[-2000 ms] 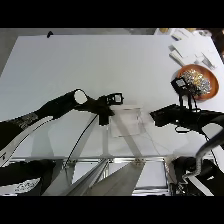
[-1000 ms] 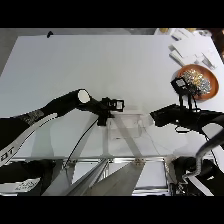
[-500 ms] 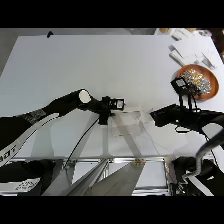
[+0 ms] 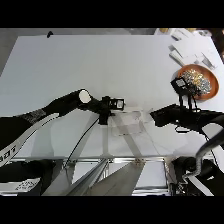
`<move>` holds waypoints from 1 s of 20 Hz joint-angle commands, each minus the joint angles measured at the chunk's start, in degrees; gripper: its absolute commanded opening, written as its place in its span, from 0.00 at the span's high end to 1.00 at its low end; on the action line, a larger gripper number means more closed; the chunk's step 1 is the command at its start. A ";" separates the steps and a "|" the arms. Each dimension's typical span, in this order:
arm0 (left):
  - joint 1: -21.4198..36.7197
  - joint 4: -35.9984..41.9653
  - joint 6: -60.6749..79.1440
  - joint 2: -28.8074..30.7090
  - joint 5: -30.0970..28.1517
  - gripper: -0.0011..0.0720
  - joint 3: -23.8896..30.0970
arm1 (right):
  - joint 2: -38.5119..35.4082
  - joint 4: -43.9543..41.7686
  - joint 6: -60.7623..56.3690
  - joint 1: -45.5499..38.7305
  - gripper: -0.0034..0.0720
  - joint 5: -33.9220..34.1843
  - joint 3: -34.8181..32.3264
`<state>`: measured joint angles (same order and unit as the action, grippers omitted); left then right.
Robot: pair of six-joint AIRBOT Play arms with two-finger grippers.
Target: Fold the box and place the chain.
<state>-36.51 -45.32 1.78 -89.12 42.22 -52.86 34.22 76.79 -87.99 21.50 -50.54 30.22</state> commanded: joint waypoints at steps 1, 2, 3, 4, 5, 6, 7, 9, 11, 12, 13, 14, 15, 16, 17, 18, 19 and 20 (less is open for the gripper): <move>-0.02 3.91 4.02 -0.02 0.76 0.98 -0.04 | -0.02 -0.02 -0.02 0.04 0.32 0.00 -0.02; -0.02 6.64 6.91 -0.02 1.05 0.98 -0.04 | -0.02 -0.04 -0.02 0.04 0.32 0.00 -0.02; -0.02 8.26 9.53 -0.02 1.09 0.98 -0.04 | -0.02 -0.04 -0.02 0.04 0.32 0.00 -0.02; -0.02 8.50 11.41 -0.02 1.09 0.98 -0.04 | -0.02 -0.04 -0.02 0.04 0.32 0.00 -0.02; -0.02 8.44 11.54 -0.02 1.14 0.98 -0.04 | -0.02 -0.04 -0.02 0.04 0.32 -0.02 -0.02; 0.00 8.39 11.54 -0.02 1.75 0.98 -0.07 | -0.02 -0.04 -0.02 0.04 0.32 -0.02 -0.02; 0.00 8.09 11.56 -0.02 2.60 0.98 -0.07 | -0.02 -0.04 -0.02 0.04 0.32 -0.02 -0.02; 0.00 7.19 11.93 -0.04 4.24 0.98 -0.09 | -0.02 -0.04 -0.02 0.04 0.32 -0.02 -0.02; 0.02 6.69 11.91 -0.11 5.20 0.99 -0.09 | -0.02 -0.04 -0.02 0.04 0.32 -0.02 -0.02; 0.02 6.67 11.74 -0.11 5.20 0.99 -0.15 | -0.02 -0.04 -0.02 0.04 0.32 -0.02 -0.02; 0.02 6.60 10.88 -0.11 5.20 0.99 -0.35 | -0.02 -0.04 -0.02 0.04 0.32 -0.02 -0.02; 0.00 5.29 8.87 -0.09 5.22 0.99 -0.87 | -0.02 -0.07 -0.02 0.04 0.32 -0.02 -0.02; 0.00 2.99 6.62 -0.09 6.19 0.99 -1.68 | -0.02 -0.07 -0.04 0.04 0.32 -0.02 -0.02; 0.02 0.37 4.83 -0.09 7.13 0.99 -2.60 | -0.02 -0.07 -0.04 0.04 0.32 -0.02 -0.02; 0.02 -1.70 3.61 -0.09 7.37 0.99 -3.26 | -0.02 -0.07 -0.04 0.04 0.32 -0.02 -0.02; 0.02 -1.64 3.52 -0.13 7.34 0.99 -3.28 | -0.02 -0.07 -0.04 0.04 0.32 -0.02 -0.02; 0.00 -1.64 3.52 -0.50 7.34 0.99 -3.28 | -0.02 -0.07 -0.04 0.04 0.32 -0.02 -0.02; -0.02 -1.60 3.50 -1.27 7.76 0.99 -3.28 | -0.04 -0.07 -0.04 0.04 0.32 -0.02 -0.02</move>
<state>-36.51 -44.73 7.20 -89.60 48.97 -55.55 34.22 76.77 -88.01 21.50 -50.57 30.22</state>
